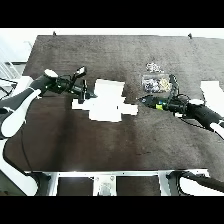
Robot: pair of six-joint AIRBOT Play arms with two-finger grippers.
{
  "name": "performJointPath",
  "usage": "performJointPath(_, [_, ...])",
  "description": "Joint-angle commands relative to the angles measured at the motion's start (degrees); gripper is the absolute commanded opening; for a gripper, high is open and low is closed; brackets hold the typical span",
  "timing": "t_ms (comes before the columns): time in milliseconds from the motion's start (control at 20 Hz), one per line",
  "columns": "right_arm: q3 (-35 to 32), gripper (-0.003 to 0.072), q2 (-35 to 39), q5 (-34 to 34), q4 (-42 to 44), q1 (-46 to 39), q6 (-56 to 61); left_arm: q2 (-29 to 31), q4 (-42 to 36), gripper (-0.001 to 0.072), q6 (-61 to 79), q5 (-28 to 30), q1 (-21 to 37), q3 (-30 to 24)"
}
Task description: Fold the box and place the chain.
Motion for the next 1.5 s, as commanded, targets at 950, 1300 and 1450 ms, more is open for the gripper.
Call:
performJointPath(950, [-0.55,0.0297,0.04,0.07,0.02,1.09,-0.35,-5.53,-5.44,0.0019,14.56,3.87,0.0,-2.45])
performJointPath(1300, [-0.55,0.0297,0.04,0.09,0.02,1.11,-0.42,-5.9,-10.62,0.0019,17.25,4.76,0.33,-2.45])
performJointPath(1450, [-0.55,0.0297,0.04,0.09,0.02,1.31,-0.39,-7.19,-10.73,0.0019,19.71,3.32,0.24,-2.45])
